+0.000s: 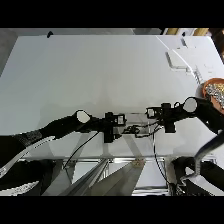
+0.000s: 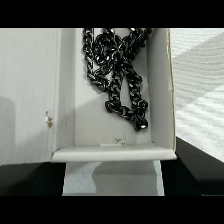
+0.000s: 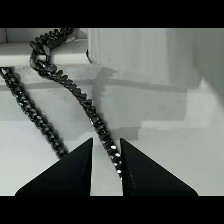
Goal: Fold the box and place the chain.
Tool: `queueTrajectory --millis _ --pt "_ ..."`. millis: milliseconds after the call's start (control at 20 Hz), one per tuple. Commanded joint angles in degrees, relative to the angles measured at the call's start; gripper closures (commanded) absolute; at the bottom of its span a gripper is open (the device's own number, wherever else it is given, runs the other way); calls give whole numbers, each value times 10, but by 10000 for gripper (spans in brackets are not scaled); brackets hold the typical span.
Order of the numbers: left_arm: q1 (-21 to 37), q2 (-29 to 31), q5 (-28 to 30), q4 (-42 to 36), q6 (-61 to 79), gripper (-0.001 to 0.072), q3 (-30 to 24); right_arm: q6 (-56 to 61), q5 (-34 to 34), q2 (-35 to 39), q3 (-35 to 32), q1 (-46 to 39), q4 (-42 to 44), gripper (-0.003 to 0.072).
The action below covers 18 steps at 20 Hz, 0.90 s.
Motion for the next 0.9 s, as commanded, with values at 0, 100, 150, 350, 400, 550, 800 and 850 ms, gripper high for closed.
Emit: queueTrajectory --millis 0,100,150,350,400,550,800,850 --pt "0 0 0 0 0 378 0 -9 -10 -6 -1 6 1 516" --pt "0 0 0 0 0 378 0 -9 -10 -6 -1 6 0 516" --pt "0 0 0 0 0 378 0 -9 -11 -6 -4 6 0 516" --pt "0 0 0 0 0 378 0 -12 -29 -6 -26 6 -5 548" --pt "0 0 0 0 0 378 0 -15 -29 -6 -26 6 -5 608" --pt "0 0 0 0 0 378 0 -19 -22 -5 -26 6 -5 649" --pt "0 0 0 0 0 378 0 28 16 88 -26 5 10 668" --pt "0 0 0 0 0 378 0 55 21 115 -26 5 34 668"
